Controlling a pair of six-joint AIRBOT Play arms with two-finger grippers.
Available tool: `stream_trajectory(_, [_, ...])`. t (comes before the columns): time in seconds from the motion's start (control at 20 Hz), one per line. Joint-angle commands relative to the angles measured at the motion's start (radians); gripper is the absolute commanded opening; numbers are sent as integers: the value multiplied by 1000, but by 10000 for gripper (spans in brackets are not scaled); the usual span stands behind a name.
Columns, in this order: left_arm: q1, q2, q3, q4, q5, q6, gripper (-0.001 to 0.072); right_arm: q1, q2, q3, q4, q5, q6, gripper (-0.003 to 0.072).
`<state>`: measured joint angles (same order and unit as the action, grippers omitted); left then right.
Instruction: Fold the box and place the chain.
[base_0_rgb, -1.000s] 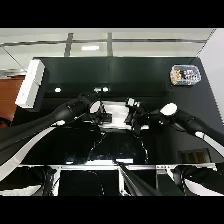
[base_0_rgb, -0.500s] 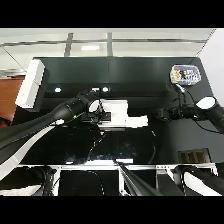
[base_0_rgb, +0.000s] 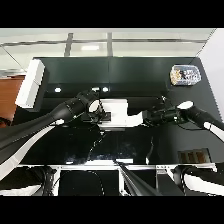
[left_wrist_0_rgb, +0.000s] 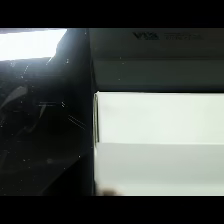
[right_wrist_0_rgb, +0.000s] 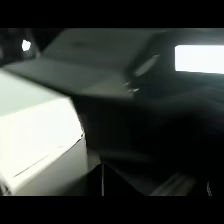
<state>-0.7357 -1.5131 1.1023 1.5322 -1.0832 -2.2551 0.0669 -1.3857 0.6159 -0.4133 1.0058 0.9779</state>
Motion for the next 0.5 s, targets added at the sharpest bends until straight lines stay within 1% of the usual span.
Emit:
stream_trajectory(0.0, [1, 0, 0, 0, 1, 0, 28, 43, -25, 93, -14, 140, -49, 314])
stream_trajectory(0.05, [1, 0, 0, 0, 1, 0, 28, 42, -25, 115, -16, 183, -43, 656])
stream_trajectory(0.15, [1, 0, 0, 0, 1, 0, 28, 47, -25, 145, -4, 214, -41, 661])
stream_trajectory(0.25, [1, 0, 0, 0, 1, 0, 28, 68, -25, 161, -2, 201, -24, 651])
stream_trajectory(0.3, [1, 0, 0, 0, 1, 0, 28, 83, -25, 164, -4, 179, -6, 521])
stream_trajectory(0.35, [1, 0, 0, 0, 1, 0, 27, 100, -25, 168, -5, 154, 25, 466])
stream_trajectory(0.45, [1, 0, 0, 0, 1, 0, 28, 140, -25, 186, -16, 119, 68, 464])
